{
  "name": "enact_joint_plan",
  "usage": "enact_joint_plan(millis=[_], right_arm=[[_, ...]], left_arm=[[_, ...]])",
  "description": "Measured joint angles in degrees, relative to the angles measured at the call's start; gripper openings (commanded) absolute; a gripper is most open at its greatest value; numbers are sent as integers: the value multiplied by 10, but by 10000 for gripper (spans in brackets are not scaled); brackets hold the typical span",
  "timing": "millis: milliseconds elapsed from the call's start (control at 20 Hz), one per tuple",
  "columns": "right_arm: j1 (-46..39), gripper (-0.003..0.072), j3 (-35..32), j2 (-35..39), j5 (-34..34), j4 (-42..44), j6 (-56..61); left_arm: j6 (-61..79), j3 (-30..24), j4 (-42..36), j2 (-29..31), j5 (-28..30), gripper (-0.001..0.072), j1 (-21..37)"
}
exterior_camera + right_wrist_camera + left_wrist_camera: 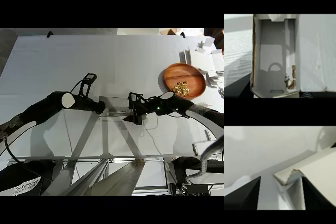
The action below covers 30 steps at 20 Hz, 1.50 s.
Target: Fold the box and place the chain.
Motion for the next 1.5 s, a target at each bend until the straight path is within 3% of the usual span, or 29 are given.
enact_joint_plan(millis=[200, 250, 500, 550, 650, 750, 850, 900, 1150, 1200, 1250, 1300, 1350, 1500], right_arm=[[0, 463, 0, 0, 0, 0, 0], [0, 463, 0, 0, 0, 0, 0], [0, 463, 0, 0, -1, 1, 1], [0, 463, 0, 0, -1, 1, 1], [0, 463, 0, 0, -1, 1, 1], [0, 463, 0, 0, -1, 0, 0], [0, 463, 0, 0, 0, 1, 0], [0, 463, 0, 0, 0, 1, 0], [0, 463, 0, 0, 1, 0, 0], [0, 463, 0, 0, 1, 0, 0], [0, 463, 0, 0, 1, -1, 0], [0, 463, 0, 0, -1, -3, 0], [0, 463, 0, 0, -1, -3, 0], [0, 463, 0, 0, -1, -2, 0]], left_arm=[[-119, 46, 88, -37, -62, 543, -26], [-146, 57, 102, -49, -73, 489, -35], [-287, 102, 201, -83, -101, 464, -72], [-316, 106, 217, -85, -105, 398, -78], [-362, 112, 242, -91, -117, 383, -88], [-393, 115, 254, -96, -129, 145, -95], [-415, 116, 256, -100, -136, 111, -101], [-424, 117, 253, -102, -141, 9, -102], [-437, 118, 240, -104, -149, 7, -105], [-439, 118, 237, -104, -150, 40, -105], [-440, 118, 235, -104, -151, 185, -105], [-440, 117, 228, -104, -158, 463, -105], [-440, 117, 223, -102, -159, 682, -104], [-441, 117, 217, -86, -149, 695, -93]])
